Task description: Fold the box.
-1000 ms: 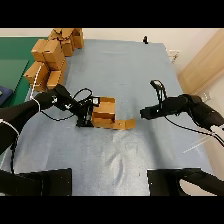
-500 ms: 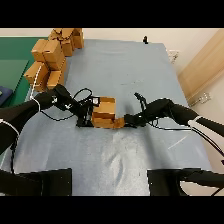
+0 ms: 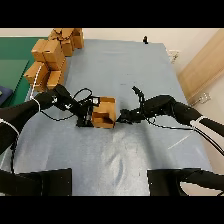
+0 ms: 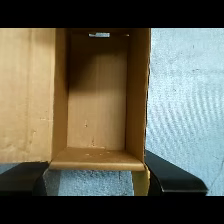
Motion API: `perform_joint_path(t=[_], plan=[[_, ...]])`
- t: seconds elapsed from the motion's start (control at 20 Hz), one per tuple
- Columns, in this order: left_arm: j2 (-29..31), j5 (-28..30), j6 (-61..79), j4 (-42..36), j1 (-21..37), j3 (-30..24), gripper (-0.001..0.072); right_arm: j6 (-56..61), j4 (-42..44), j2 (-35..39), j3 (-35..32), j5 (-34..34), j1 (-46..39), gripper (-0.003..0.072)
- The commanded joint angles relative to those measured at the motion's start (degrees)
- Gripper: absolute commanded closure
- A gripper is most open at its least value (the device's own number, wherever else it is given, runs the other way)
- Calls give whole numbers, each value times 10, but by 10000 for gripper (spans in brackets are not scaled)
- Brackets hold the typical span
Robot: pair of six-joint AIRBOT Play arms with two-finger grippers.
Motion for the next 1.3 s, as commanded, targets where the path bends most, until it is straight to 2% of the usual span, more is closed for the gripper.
perform_joint_path(t=[0.0,0.05,0.15,0.25,0.35,0.4,0.5,0.55,0.65,0.75,0.8,0.85,0.95,1.25], plan=[[0,-3,0,0,0,0,656,-4,19,2,3,-4,1,680],[0,-4,0,-1,0,0,656,-4,22,2,3,-4,1,679],[0,-4,0,-1,0,0,656,-4,24,1,3,-4,1,618],[0,-4,0,-1,0,0,656,-4,24,0,3,-6,1,618],[0,-4,0,-1,0,0,656,-4,24,-3,3,-2,1,515],[0,-4,0,-1,0,0,656,-3,24,-7,4,-1,1,499],[0,-4,0,-1,0,0,656,13,20,-22,9,3,1,357],[0,-3,0,-1,0,0,656,22,19,-33,16,3,2,357],[0,-4,0,-1,0,0,656,24,12,-55,42,2,8,261],[0,-4,0,-1,0,0,656,67,-34,-74,79,0,21,257],[0,-4,0,-1,0,0,656,108,-74,-81,95,-4,30,255],[0,-4,0,-1,0,0,656,155,-121,-85,111,-10,40,219],[0,-4,0,-1,0,0,656,227,-189,-87,132,-22,61,219],[0,-4,0,-2,0,0,656,380,-300,-94,155,-33,113,219]])
